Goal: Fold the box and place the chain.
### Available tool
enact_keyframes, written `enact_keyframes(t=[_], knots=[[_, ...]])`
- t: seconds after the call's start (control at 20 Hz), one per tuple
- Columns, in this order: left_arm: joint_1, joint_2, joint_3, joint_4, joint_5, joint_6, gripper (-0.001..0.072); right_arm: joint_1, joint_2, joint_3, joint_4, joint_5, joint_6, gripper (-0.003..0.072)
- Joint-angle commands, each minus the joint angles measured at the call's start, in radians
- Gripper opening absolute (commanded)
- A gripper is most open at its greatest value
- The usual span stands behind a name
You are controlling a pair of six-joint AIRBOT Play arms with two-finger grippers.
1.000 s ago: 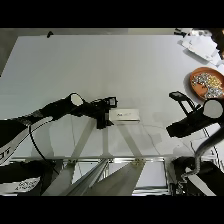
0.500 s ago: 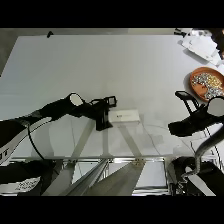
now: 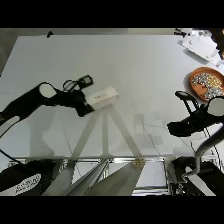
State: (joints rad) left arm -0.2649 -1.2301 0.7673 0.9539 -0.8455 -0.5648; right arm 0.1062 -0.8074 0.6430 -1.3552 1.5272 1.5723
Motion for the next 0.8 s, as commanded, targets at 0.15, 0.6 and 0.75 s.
enact_keyframes(t=[0.15, 0.6, 0.75], knots=[[0.339, 0.136, 0.001, 0.566, 0.003, -0.589, 0.0002, 0.000, 0.001, 0.001, 0.001, 0.001, 0.002, 0.0015], [0.522, 0.127, 0.000, 0.430, -0.077, -0.490, 0.0005, 0.000, 0.001, 0.001, 0.001, 0.001, 0.002, 0.0015], [0.522, 0.090, 0.000, 0.412, -0.103, -0.491, 0.0394, 0.000, 0.001, 0.001, 0.001, 0.001, 0.002, 0.0015]])
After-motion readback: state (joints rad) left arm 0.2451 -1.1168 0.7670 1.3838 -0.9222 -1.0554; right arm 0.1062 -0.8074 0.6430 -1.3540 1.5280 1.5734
